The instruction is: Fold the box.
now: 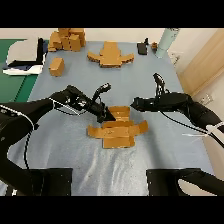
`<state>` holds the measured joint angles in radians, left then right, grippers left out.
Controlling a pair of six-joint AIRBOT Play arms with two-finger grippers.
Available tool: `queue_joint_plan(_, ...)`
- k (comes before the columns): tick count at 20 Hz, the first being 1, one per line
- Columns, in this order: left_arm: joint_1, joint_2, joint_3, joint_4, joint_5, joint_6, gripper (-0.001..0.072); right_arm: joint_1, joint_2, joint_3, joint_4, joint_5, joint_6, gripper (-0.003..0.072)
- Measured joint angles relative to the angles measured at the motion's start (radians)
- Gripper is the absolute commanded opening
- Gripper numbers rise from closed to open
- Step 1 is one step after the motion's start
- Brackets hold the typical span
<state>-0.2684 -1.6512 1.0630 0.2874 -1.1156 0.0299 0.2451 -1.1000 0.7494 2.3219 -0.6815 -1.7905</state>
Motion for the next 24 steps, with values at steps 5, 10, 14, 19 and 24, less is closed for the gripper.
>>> queue_joint_plan(5, 0.0, 0.0, 0.0, 0.008, -0.005, 0.0, 0.0016, 0.053, 0.019, 0.0, -0.081, -0.176, 0.053, 0.0006)
queue_joint_plan(10, 0.003, 0.0, 0.0, 0.002, 0.012, -0.002, 0.0016, 0.141, 0.027, -0.02, -0.28, -0.296, 0.146, 0.0006)
queue_joint_plan(14, 0.001, 0.0, 0.0, 0.005, 0.002, -0.002, 0.0016, 0.159, 0.027, -0.043, -0.446, -0.303, 0.199, 0.0005)
queue_joint_plan(19, 0.0, 0.0, 0.0, 0.002, 0.0, -0.004, 0.0015, 0.164, 0.027, -0.098, -0.55, -0.246, 0.224, 0.0006)
queue_joint_plan(24, 0.0, 0.0, 0.0, -0.001, -0.002, -0.004, 0.0015, 0.164, 0.027, -0.156, -0.584, -0.17, 0.238, 0.0006)
